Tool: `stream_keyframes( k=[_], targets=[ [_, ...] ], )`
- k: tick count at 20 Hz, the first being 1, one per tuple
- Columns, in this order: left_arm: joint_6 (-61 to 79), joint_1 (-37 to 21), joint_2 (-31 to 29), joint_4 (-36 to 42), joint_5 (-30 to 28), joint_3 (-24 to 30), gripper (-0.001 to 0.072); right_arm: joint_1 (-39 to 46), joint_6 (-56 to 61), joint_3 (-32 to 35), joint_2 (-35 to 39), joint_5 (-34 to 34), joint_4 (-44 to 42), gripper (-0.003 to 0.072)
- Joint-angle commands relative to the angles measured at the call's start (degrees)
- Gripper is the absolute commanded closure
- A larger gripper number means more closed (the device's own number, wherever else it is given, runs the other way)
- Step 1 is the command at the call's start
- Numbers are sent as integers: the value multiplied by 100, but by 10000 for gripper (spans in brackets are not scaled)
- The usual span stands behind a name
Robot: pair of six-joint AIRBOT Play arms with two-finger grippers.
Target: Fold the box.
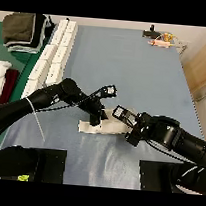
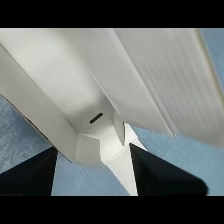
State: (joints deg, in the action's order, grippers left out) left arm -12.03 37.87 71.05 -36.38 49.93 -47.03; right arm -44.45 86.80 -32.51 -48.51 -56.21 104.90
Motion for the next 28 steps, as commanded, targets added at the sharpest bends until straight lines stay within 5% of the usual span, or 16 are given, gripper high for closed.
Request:
stream_keyframes(
  k=[1,11,17,28],
  targets=[
    [0,-2,2,-2,0,2,696,649,-1467,-2,2,278,-699,-34],
    [0,-2,2,0,0,2,696,3261,-7901,-2,-494,229,-5018,-34],
    [0,-2,2,0,0,2,696,3423,-8343,-2,-1246,219,-5272,-34],
    [0,-2,2,0,-2,2,696,3571,-7910,-2,-1266,-317,-5204,-34]
  ],
)
